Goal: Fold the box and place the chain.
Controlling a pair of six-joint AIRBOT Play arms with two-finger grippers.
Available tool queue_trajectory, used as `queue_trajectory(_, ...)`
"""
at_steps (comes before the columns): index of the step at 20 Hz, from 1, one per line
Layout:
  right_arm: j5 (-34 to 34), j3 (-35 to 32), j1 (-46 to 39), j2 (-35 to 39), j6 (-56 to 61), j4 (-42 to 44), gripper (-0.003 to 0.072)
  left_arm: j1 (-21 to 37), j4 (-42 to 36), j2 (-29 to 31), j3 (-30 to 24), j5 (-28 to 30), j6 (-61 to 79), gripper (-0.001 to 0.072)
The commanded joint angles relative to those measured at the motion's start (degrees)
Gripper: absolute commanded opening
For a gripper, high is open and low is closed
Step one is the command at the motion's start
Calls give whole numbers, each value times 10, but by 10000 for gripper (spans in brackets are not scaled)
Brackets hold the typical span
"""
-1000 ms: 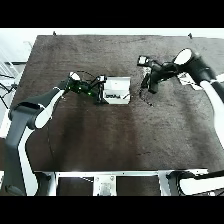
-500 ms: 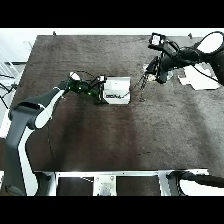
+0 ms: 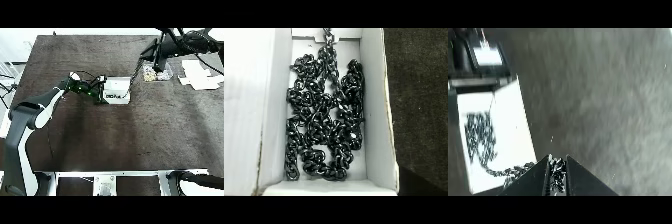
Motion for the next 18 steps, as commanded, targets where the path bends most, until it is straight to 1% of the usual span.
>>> queue_trajectory(1, -45, 13, 35, 0, 0, 8, 2, 0, 0, 0, 0, 0, 0, 626)
queue_trajectory(3, -59, 13, 47, 0, 0, 8, 3, 0, 0, 0, 0, 0, 0, 625)
queue_trajectory(7, -63, 0, 52, -13, 1, 8, 3, 0, 0, 0, 0, 0, 0, 626)
queue_trajectory(10, -63, -41, 52, -36, 2, 20, 3, 0, 0, 0, 0, 0, 0, 626)
queue_trajectory(13, -63, -107, 57, -73, -1, 76, 3, 0, 0, 0, 0, 0, 0, 626)
queue_trajectory(16, -80, -163, 66, -121, -2, 76, 4, 0, 0, 0, 0, -1, 0, 625)
queue_trajectory(18, -84, -171, 66, -145, -2, 76, 5, 0, 0, 0, 0, -1, 0, 626)
